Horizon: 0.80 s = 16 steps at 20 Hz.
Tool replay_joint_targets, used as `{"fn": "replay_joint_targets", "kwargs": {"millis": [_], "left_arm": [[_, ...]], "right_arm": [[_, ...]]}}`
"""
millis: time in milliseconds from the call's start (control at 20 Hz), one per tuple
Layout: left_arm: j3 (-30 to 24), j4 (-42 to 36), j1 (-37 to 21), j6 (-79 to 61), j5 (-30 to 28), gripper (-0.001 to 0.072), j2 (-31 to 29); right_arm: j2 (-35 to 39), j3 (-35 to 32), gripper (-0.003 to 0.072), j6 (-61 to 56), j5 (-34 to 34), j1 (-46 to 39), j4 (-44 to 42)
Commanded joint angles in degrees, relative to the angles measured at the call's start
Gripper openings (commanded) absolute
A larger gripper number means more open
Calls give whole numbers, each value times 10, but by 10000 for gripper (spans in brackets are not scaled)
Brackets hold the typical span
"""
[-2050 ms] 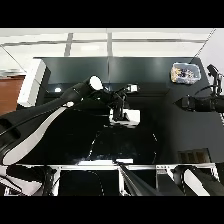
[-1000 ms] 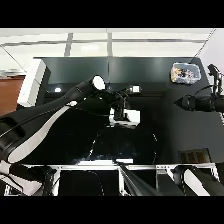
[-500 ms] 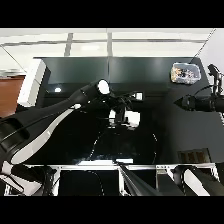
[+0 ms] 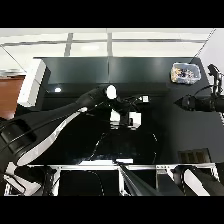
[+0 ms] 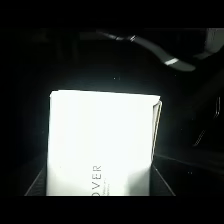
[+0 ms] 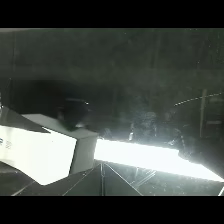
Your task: Fold the box and place the chain.
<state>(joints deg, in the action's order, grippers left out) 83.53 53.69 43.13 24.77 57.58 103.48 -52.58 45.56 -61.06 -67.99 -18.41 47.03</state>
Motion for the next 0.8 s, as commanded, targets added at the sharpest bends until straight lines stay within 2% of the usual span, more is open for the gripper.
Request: {"fn": "replay_joint_targets", "kwargs": {"millis": [0, 150, 350, 400, 500, 650, 750], "left_arm": [[44, 64, -23, 139, 15, 283, -9], [58, 69, -98, 248, 67, 283, -43], [37, 161, -242, 428, 204, 283, -107], [9, 165, -283, 431, 229, 289, -132], [-80, 164, -369, 431, 254, 293, -194], [-235, 184, -517, 429, 241, 293, -297], [-312, 232, -620, 427, 204, 293, -359]], "right_arm": [[0, 0, 19, 0, -1, 0, 0], [0, 0, 19, 0, -1, 0, 0], [0, 0, 19, 0, -1, 0, 0], [0, 0, 19, 0, -1, 0, 0], [0, 0, 19, 0, -1, 0, 0], [0, 0, 19, 0, 2, 0, 0], [0, 0, 19, 0, 3, 0, 0]]}}
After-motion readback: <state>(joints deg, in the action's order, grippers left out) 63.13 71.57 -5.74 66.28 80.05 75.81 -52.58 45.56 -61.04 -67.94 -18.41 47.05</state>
